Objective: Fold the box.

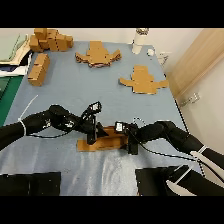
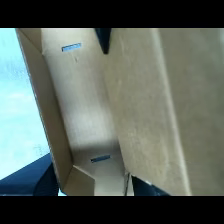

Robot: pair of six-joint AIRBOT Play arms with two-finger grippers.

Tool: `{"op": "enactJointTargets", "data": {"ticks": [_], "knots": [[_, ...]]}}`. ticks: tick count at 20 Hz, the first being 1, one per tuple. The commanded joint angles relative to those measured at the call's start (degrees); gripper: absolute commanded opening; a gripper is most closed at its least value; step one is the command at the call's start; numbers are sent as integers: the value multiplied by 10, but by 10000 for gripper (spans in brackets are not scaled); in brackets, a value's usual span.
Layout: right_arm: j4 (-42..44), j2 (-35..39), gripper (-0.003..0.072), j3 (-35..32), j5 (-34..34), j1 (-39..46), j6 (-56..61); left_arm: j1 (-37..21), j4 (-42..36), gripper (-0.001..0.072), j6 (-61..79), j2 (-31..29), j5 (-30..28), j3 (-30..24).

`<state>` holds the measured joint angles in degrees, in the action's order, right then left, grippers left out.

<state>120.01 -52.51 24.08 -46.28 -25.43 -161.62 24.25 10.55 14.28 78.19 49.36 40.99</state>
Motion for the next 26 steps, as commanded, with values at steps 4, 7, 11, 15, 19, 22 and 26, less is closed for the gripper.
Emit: {"op": "enactJointTargets", "data": {"ticks": [4, 7, 11, 15, 19, 22, 26], "knots": [[-22, 0, 548, 0, -1, 0, 0, 0, 0, 14, 0, 0, -1, 0], [-36, 0, 548, 0, 0, 0, 0, 0, 0, 14, 0, 0, -1, 0], [-37, -4, 548, 0, 22, 0, 0, 0, -1, 14, 0, 0, -1, 0], [-36, -18, 548, 0, 27, 0, 0, 0, -3, 14, 0, 0, -3, 0], [-36, -18, 548, 0, 27, 0, 0, 0, -3, 14, 0, 0, -3, 0], [-36, -18, 535, 0, 27, 0, 0, 0, -3, 14, 0, 0, -5, 0], [-37, -18, 476, 0, 27, 0, 0, 0, -3, 14, 0, 0, 3, 0]]}}
